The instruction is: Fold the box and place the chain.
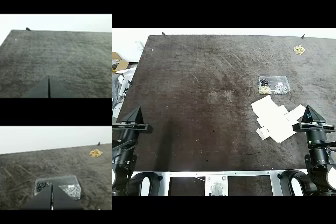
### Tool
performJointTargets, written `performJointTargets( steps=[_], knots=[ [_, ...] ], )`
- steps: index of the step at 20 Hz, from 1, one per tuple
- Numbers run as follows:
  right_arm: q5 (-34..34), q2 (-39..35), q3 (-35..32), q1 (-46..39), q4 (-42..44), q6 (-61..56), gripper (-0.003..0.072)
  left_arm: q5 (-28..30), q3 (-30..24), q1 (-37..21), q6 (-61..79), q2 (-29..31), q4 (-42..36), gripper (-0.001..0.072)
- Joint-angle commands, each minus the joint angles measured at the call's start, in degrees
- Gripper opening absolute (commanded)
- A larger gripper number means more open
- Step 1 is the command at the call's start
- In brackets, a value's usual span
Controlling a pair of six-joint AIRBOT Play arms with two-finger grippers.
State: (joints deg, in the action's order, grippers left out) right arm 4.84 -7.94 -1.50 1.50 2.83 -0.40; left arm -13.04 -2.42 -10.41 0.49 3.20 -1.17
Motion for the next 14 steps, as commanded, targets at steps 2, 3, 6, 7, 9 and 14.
performJointTargets(
  steps=[2,3,6,7,9,14],
  knots=[
    [-0.1,0.0,0.1,0.0,0.0,0.0,0.0494,0.0,0.0,0.0,0.0,0.1,0.0,0.0011],
    [-0.1,0.0,0.1,0.0,-0.2,0.0,0.0582,0.0,0.0,0.0,0.0,0.0,0.0,0.001],
    [-0.2,0.0,0.5,0.0,-0.2,-0.1,0.057,0.0,0.0,0.0,0.0,0.0,0.0,0.0011],
    [-0.1,0.0,1.3,0.0,-0.2,0.0,0.0501,0.0,0.0,0.0,0.0,0.0,0.0,0.0011],
    [0.1,1.5,4.5,0.0,-0.2,0.3,0.0502,0.0,0.0,0.0,0.0,0.1,0.0,0.0011],
    [0.1,21.9,20.3,0.0,-0.2,3.7,0.0502,0.0,0.0,0.0,0.0,0.0,0.0,0.0011]
  ],
)
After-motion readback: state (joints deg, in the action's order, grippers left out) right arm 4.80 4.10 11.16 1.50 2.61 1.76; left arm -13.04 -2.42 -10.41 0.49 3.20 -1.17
